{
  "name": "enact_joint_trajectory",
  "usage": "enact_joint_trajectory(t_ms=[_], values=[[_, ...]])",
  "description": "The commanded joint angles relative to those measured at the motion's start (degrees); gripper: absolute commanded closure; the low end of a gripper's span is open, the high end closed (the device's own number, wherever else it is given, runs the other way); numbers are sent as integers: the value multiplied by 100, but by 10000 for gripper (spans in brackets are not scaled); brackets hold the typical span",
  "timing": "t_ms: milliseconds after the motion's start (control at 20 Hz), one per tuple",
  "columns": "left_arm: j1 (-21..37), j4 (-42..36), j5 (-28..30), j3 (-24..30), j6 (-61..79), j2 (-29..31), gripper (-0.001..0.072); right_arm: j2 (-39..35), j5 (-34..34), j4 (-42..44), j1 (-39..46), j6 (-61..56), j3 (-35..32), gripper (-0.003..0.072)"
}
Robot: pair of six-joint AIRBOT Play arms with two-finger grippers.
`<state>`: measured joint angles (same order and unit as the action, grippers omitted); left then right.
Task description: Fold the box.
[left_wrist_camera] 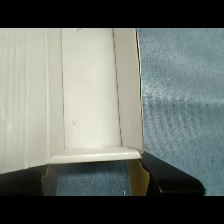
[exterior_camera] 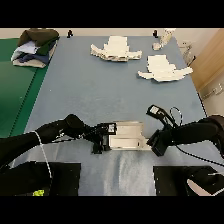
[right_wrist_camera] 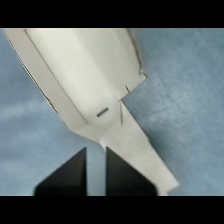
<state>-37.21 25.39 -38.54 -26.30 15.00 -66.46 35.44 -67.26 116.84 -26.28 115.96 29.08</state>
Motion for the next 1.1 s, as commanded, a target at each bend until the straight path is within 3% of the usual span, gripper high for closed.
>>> enact_joint_trajectory(t_ms=[0,150,300,650,1050], values=[[4,0,2,0,-4,-2,206,79,973,1932,-170,-1746,101,681],[4,0,0,0,-4,0,206,592,2483,1947,-599,-2079,96,681],[7,-7,2,0,-4,0,206,1257,3217,1875,-511,-2111,109,681],[4,-7,2,0,-4,-2,206,2538,3292,1832,-487,-2072,107,681],[4,-7,2,0,-4,0,206,2734,3132,1753,-490,-1836,109,682]])
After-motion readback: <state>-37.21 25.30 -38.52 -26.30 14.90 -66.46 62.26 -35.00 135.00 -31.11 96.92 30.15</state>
